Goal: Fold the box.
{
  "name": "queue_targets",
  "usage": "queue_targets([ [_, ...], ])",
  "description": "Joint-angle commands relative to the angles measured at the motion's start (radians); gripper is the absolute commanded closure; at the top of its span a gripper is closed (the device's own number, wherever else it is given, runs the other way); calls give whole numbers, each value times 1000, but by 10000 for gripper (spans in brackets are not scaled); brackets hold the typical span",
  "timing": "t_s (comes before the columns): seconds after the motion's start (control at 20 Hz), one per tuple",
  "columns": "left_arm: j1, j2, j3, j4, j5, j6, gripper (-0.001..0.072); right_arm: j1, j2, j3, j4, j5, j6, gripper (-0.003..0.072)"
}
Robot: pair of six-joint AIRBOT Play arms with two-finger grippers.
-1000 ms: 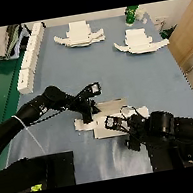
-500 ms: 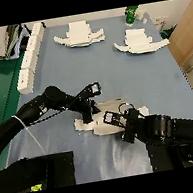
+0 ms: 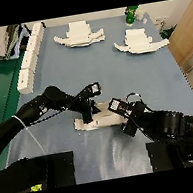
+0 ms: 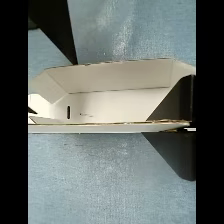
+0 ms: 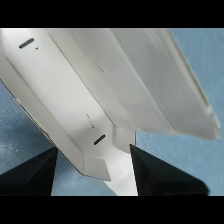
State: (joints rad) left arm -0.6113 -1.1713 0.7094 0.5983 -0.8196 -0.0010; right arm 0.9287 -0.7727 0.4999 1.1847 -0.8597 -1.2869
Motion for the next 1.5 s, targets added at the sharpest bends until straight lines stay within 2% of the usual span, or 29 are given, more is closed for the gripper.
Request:
queue_targets([
  [0.0, 0, -1, 0, 0, 0, 0, 694, -47, 5, -7, 16, 8, -56, -34],
  [0.2, 0, -1, 0, 0, 0, 0, 694, -196, 6, -12, 195, 60, -336, -34],
  [0.45, 0, -1, 0, 0, 0, 0, 694, -516, -6, -11, 765, 59, -1109, -34],
  [0.65, 0, -1, 0, 0, 0, 0, 694, -687, -80, -11, 1049, -11, -1509, -34],
  [0.75, 0, -1, 0, 0, 0, 0, 694, -710, -129, -8, 1095, -48, -1596, -34],
  [0.95, 0, -1, 0, 0, 0, 0, 694, -713, -193, 10, 1099, -57, -1620, -34],
  [1.15, 0, -1, 0, 0, 0, 0, 694, -713, -183, 10, 1049, -58, -1601, -31],
  [1.45, 0, -1, 0, 0, 0, 0, 694, -713, -149, 10, 1049, -61, -1601, -30],
])
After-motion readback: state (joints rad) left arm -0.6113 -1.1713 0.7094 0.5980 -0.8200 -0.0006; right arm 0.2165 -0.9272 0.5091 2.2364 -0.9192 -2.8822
